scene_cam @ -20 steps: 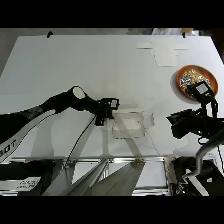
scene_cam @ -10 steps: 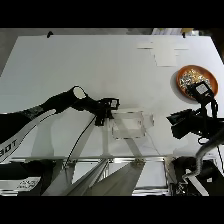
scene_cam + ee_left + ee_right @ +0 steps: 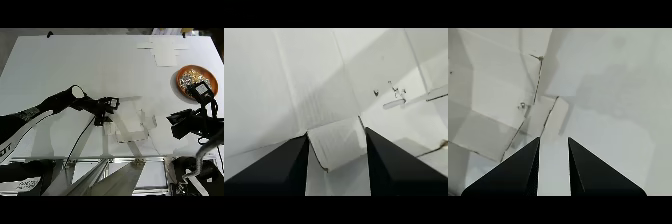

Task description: Fold the box and place the chain.

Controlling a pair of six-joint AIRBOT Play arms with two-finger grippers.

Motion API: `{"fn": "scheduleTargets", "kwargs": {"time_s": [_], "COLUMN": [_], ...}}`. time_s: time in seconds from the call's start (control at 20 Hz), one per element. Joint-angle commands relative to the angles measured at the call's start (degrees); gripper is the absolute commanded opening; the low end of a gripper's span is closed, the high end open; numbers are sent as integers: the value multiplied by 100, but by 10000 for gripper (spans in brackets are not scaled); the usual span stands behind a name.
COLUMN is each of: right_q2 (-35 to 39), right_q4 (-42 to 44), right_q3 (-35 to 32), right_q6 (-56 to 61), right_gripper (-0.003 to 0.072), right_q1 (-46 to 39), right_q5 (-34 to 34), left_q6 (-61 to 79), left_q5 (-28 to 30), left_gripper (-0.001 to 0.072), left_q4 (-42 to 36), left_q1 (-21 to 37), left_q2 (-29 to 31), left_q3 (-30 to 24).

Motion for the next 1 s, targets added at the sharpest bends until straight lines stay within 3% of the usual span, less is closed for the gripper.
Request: {"fn": "scheduleTargets", "kwargs": {"time_s": [0.0,0.25,0.45,0.6,0.85,0.95], "right_q2": [2,2,2,2,2,2], "right_q4": [2,2,4,2,0,2], "right_q3": [-2,-2,-2,-2,-2,-2], "right_q6": [-24,-22,-22,-24,-31,-72], "right_gripper": [194,194,194,194,194,194], "right_q1": [2,2,4,2,2,2], "right_q5": [0,4,26,50,-9,-94], "left_q6": [-70,-37,-249,-1209,-3504,-4037], "left_q5": [9,629,656,612,-813,-1154], "left_gripper": [394,391,393,405,440,443], "left_q4": [-463,-1078,-1659,-2092,-2000,-1615], "left_q1": [4,-4,31,417,1733,1902], "left_q2": [52,26,-247,-319,-321,-339], "left_q3": [7,7,7,7,317,487]}}
